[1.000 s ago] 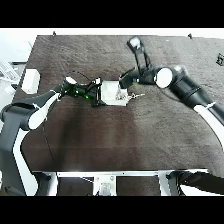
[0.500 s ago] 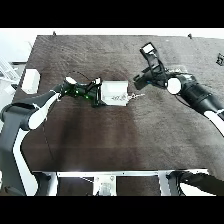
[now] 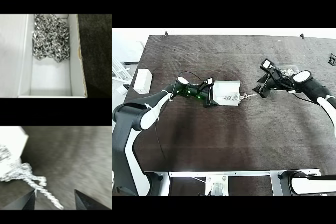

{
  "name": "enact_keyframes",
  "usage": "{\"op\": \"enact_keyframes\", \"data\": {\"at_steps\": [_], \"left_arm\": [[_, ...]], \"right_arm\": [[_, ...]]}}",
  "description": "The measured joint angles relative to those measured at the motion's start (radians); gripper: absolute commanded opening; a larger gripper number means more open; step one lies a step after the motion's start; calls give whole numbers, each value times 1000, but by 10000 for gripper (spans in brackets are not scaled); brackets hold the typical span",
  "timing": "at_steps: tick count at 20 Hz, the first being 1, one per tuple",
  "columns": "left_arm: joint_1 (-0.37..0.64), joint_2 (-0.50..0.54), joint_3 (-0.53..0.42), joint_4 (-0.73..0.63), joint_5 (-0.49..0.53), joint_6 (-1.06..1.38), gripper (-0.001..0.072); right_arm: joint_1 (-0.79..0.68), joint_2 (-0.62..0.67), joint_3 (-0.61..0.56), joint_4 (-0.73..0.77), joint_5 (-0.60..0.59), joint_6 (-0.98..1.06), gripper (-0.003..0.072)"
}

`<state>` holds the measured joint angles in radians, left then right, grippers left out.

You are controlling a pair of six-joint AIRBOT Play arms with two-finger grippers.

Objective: Fold the box and place the chain.

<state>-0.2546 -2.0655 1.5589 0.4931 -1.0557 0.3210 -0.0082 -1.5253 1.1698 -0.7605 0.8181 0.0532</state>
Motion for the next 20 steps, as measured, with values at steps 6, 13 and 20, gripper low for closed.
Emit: {"op": "enact_keyframes", "data": {"at_steps": [6, 13, 20], "left_arm": [[0, 0, 0, 0, 0, 0, 483], [0, 0, 0, 0, 0, 0, 482], [0, 0, 0, 0, 0, 0, 483]], "right_arm": [[12, -219, 143, 104, 211, -178, 573], [47, -315, 204, 72, 279, -222, 573], [68, -352, 210, 56, 281, -230, 272]]}}
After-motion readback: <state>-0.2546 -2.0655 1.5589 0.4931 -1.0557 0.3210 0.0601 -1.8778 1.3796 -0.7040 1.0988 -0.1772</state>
